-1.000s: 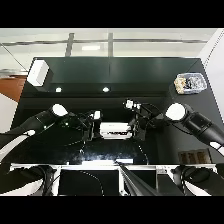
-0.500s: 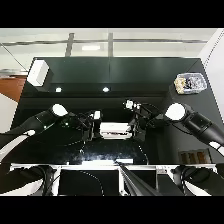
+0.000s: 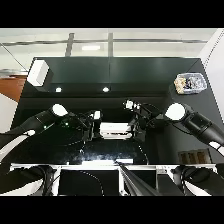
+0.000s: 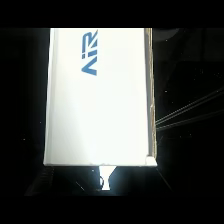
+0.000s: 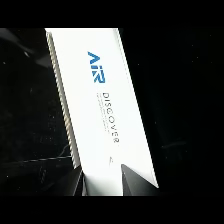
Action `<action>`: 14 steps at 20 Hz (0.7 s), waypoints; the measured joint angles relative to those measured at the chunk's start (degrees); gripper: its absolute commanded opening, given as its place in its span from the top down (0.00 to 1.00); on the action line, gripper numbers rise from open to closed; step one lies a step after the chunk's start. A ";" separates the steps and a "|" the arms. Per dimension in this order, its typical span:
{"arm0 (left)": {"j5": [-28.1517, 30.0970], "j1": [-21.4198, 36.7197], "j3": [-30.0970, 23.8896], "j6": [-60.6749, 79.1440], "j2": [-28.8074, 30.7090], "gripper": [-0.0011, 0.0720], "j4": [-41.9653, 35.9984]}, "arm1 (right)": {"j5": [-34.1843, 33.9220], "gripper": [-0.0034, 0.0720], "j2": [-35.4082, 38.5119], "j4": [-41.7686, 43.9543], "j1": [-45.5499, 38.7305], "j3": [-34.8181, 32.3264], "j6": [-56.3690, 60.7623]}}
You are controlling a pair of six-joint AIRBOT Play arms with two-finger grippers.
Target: Fold the box and place the chain.
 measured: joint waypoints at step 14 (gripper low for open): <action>0.02 0.00 0.00 0.02 0.00 0.33 0.02 | 0.11 0.59 0.00 0.02 0.00 -0.66 0.00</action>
